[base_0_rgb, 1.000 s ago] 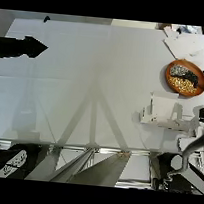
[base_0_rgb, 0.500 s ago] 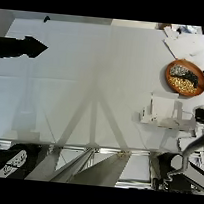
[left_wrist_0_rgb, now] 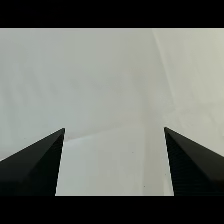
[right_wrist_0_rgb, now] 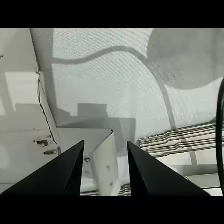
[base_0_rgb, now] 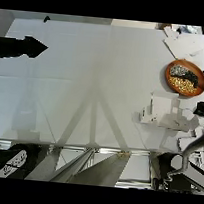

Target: Fold the box and place the chain.

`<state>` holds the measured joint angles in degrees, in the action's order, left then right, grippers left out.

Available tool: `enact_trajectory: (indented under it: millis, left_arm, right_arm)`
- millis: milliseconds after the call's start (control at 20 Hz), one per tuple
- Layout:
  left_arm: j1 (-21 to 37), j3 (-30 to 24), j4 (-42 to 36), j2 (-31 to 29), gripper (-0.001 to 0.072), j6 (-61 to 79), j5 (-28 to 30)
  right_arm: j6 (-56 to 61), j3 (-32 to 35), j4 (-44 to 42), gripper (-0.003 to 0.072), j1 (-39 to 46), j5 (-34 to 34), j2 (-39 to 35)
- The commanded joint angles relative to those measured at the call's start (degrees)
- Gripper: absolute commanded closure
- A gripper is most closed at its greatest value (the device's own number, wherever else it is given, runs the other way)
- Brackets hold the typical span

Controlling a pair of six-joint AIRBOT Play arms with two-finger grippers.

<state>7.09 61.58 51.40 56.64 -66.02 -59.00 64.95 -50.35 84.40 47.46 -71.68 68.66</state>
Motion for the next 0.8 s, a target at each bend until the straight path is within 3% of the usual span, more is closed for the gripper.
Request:
enact_trajectory:
  millis: [0, 400, 750]
  left_arm:
    - [-0.04, 0.04, 0.02, -0.04, 0.0016, 0.02, 0.00]
    - [-0.04, 0.04, 0.02, -0.04, 0.0016, 0.02, 0.00]
    - [-0.04, 0.04, 0.02, -0.04, 0.0016, 0.02, 0.00]
  right_arm:
    - [-1.42, -0.17, -0.96, 0.0349, 0.04, -1.68, 0.02]
    - [-0.85, -0.15, 2.82, 0.0344, 0.04, -2.97, 0.35]
    - [-0.87, -0.13, 2.82, 0.0347, 0.02, -7.06, 5.38]
